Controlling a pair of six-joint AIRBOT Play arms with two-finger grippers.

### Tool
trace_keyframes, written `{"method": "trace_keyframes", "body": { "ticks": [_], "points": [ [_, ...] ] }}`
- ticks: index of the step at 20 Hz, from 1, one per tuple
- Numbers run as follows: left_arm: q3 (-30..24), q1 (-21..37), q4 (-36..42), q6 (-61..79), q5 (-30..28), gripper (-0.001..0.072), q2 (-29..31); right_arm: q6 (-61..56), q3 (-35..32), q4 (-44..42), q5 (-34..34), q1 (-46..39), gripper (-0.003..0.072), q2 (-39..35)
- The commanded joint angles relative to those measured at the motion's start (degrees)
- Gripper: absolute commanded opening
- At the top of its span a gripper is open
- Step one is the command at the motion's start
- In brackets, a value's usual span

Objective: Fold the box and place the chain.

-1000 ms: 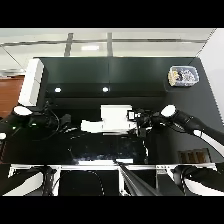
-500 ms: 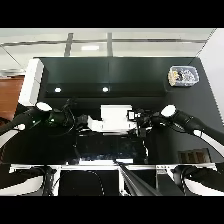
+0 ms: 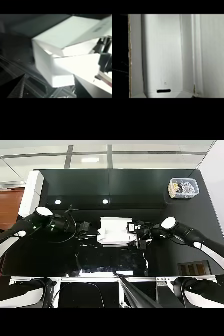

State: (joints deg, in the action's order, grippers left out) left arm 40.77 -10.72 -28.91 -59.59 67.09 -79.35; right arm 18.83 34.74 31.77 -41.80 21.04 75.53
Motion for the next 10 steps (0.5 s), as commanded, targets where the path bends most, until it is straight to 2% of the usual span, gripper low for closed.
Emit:
{"method": "trace_keyframes", "body": {
  "ticks": [1,5,7,10],
  "points": [
    [2.05,-3.67,0.00,-1.33,0.00,0.0564,-0.02,-0.02,0.02,-0.02,0.00,0.04,0.0188,0.02],
    [4.28,-6.99,-2.67,-8.48,-3.26,0.0550,0.00,-0.04,0.02,-0.02,0.00,0.04,0.0188,0.02],
    [5.42,-8.31,-3.82,-10.08,-4.24,0.0494,0.00,-0.04,0.00,-0.02,0.00,0.04,0.0189,0.04],
    [7.72,-10.36,-9.22,-16.28,-4.50,0.0494,0.00,-0.04,0.02,-0.02,0.00,0.04,0.0188,0.02]
  ]
}}
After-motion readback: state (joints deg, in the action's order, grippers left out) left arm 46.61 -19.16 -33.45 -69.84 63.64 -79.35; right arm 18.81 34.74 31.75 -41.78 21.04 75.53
